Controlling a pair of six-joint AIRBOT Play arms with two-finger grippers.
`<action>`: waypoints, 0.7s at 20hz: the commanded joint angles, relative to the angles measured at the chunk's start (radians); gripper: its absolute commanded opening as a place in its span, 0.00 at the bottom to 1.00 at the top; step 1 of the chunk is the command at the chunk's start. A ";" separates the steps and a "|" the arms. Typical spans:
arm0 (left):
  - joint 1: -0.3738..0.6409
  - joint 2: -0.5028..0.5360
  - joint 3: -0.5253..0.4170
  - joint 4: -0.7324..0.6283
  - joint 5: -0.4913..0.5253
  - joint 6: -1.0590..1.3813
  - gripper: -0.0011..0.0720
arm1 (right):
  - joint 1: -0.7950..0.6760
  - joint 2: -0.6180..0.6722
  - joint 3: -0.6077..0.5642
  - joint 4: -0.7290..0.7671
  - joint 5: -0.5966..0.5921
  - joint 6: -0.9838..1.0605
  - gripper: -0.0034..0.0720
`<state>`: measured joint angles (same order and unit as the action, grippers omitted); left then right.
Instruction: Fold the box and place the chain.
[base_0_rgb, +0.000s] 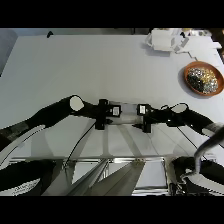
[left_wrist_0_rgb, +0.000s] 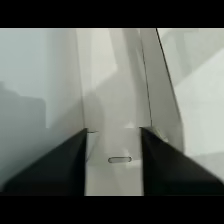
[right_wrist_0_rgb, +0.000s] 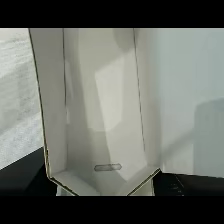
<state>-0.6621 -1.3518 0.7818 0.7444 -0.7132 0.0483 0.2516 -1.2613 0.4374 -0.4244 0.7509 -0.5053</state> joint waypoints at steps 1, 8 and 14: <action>0.024 0.111 0.001 0.083 -0.071 -0.242 0.12 | 0.000 0.000 0.001 -0.001 0.001 -0.001 0.59; 0.221 0.295 0.000 0.409 -0.201 -1.024 0.02 | 0.000 0.000 0.001 -0.001 0.001 0.000 0.59; 0.297 0.163 0.000 0.393 -0.279 -1.344 0.02 | 0.000 0.000 0.001 -0.001 0.001 -0.001 0.59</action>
<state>-0.3927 -1.1366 0.7818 1.1309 -0.9543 -1.1168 0.2516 -1.2613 0.4374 -0.4252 0.7517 -0.5060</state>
